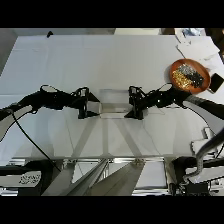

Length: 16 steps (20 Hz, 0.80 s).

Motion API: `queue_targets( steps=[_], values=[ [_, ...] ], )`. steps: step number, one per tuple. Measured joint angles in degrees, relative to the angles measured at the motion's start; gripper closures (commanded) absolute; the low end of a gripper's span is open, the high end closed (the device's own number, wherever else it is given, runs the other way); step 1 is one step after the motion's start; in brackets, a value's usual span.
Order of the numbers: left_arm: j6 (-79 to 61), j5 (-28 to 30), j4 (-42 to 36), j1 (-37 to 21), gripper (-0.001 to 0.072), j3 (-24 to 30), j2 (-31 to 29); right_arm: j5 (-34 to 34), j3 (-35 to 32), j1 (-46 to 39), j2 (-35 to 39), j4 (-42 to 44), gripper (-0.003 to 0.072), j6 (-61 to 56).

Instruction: Fold the box and place the chain.

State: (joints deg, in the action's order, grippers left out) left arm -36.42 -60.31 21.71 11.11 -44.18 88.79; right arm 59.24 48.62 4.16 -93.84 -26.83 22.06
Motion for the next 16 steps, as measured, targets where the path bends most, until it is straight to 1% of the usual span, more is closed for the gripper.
queue_targets(
  steps=[7, 16],
  values=[
    [-1.1, -1.2, 2.0, 1.7, 0.0011, -1.4, 0.4, 0.1, 0.0, 0.0, 0.0, -0.1, 0.0230, 0.0],
    [-1.1, -0.5, 5.4, 1.3, 0.0011, -1.7, 0.4, -0.1, 0.0, 0.0, 0.0, 0.2, 0.0230, -0.2]
  ],
)
